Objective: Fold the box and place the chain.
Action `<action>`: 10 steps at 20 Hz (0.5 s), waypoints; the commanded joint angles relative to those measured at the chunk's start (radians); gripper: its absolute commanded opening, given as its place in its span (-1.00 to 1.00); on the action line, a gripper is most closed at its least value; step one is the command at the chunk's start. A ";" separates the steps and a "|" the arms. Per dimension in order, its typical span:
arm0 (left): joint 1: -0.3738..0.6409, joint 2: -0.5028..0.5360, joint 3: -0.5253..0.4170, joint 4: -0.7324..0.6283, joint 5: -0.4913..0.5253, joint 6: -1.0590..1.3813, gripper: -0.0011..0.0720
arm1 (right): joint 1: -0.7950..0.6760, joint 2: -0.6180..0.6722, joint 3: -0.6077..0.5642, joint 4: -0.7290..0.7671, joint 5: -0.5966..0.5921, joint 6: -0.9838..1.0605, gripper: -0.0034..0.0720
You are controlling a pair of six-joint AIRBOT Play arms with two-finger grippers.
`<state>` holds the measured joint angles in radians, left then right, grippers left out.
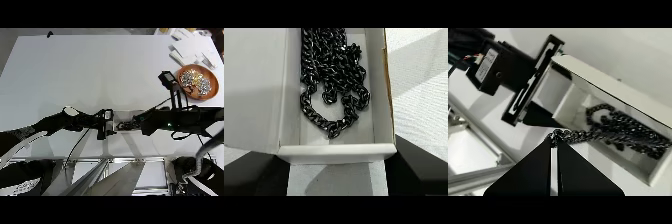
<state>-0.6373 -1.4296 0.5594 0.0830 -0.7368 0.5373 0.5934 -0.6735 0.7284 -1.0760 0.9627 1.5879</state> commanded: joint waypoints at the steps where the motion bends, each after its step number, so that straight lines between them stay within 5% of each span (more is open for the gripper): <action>1: 0.000 0.000 0.000 0.000 0.000 0.000 -0.78 | 0.070 -0.059 0.000 0.014 -0.035 0.013 -0.87; 4: 0.000 0.000 0.000 0.000 0.000 0.000 -0.78 | 0.090 -0.134 0.000 0.009 -0.055 0.012 -0.86; 7: 0.000 0.000 0.000 0.000 0.000 0.000 -0.78 | 0.090 -0.177 0.003 0.033 -0.085 0.009 -0.42; 10: 0.000 0.000 0.000 0.000 0.000 0.000 -0.78 | 0.063 -0.178 0.093 -0.010 -0.091 -0.032 -0.45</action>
<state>-0.6373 -1.4296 0.5594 0.0830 -0.7368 0.5373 0.6716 -0.8352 0.7662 -1.0557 0.8894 1.5822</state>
